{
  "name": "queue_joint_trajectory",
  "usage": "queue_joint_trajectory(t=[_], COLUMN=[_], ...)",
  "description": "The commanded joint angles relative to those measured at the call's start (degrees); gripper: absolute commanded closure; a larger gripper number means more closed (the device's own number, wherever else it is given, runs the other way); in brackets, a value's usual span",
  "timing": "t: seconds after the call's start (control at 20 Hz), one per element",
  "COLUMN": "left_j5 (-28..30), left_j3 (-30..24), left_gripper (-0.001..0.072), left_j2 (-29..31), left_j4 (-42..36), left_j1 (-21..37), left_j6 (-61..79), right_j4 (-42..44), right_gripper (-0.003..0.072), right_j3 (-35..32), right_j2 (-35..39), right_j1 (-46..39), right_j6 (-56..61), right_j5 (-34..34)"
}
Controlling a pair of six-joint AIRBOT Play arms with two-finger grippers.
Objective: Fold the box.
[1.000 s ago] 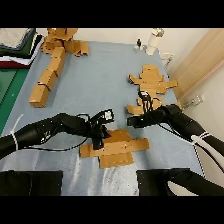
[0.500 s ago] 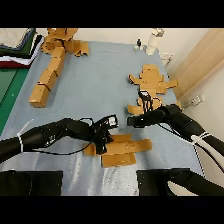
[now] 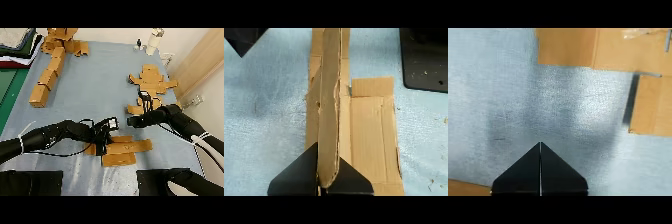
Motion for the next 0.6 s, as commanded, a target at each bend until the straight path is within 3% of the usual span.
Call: queue_joint_trajectory(t=[0.0, 0.15, 0.3, 0.55], left_j5=[-0.09, -0.07, -0.02, 0.2], left_j3=[-0.04, -0.04, -0.04, -0.04], left_gripper=[0.0697, 0.0697, 0.0697, 0.0697], left_j2=[-0.04, -0.04, -0.04, -0.04], left_j4=[0.76, 0.76, 0.74, 0.74], left_j1=[1.07, 1.09, 1.05, 1.05], left_j6=[0.0, 0.0, -0.04, -0.48], right_j4=[-2.38, -8.81, -9.68, -8.83], right_gripper=[0.0687, 0.0687, 0.0687, 0.0687], right_j3=[0.04, 0.02, -0.04, -0.09], right_j2=[2.21, 8.7, 14.12, 16.55], right_j1=[0.07, 0.07, 1.03, 8.09], right_j6=[1.73, 7.1, 6.93, 12.57], right_j5=[-4.44, -10.86, -15.06, -28.96])
